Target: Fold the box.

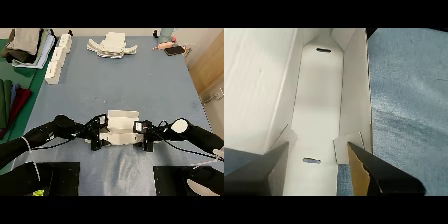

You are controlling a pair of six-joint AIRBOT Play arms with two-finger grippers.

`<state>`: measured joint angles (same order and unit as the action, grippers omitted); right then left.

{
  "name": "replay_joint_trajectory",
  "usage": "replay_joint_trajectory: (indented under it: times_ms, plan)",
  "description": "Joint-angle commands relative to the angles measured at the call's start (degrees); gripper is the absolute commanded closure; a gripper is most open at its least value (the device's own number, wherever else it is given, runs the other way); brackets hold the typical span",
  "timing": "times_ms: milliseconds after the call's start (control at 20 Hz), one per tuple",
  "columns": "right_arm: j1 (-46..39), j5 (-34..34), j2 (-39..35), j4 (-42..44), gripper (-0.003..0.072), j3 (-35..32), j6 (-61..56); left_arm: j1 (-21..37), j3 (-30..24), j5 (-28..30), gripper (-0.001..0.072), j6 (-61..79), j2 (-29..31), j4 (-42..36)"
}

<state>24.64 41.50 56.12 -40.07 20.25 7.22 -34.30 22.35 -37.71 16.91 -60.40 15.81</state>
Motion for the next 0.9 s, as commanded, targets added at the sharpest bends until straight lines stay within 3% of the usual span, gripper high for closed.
replay_joint_trajectory:
  times_ms: [0, 150, 200, 250, 300, 550, 700, 850]
  plan:
    - [0.02, 0.02, -0.02, 0.0, 0.0087, 0.04, -0.07, 0.02, -0.02, -0.26, 0.0107, 0.02, -0.31, 0.11]
    - [0.02, 0.02, -0.02, 0.02, 0.0087, 0.04, -0.07, 0.13, 0.04, -0.15, 0.0135, -4.59, 1.77, 5.07]
    - [0.02, 0.02, 0.0, 0.0, 0.0087, 0.04, -0.07, 0.13, 0.09, 0.26, 0.0314, -9.6, 3.32, 8.76]
    - [0.02, 0.02, -0.02, 0.0, 0.0087, 0.04, -0.07, 0.11, 0.09, 0.66, 0.0568, -16.06, 5.42, 14.6]
    - [0.02, 0.02, -0.02, 0.0, 0.0087, 0.04, -0.07, 0.11, 0.09, 0.98, 0.0692, -23.34, 7.54, 20.68]
    - [0.02, 0.02, 0.0, 0.02, 0.0087, 0.04, -0.07, 0.13, 0.44, -1.97, 0.0694, -60.94, 20.52, 39.32]
    - [0.02, 0.02, -0.02, 0.0, 0.0087, 0.04, -0.07, 0.57, 0.44, -4.52, 0.0694, -91.43, 28.5, 52.09]
    - [0.02, 0.02, -0.02, 0.0, 0.0087, 0.04, -0.07, 5.44, 0.42, -12.81, 0.0694, -118.11, 30.73, 61.2]
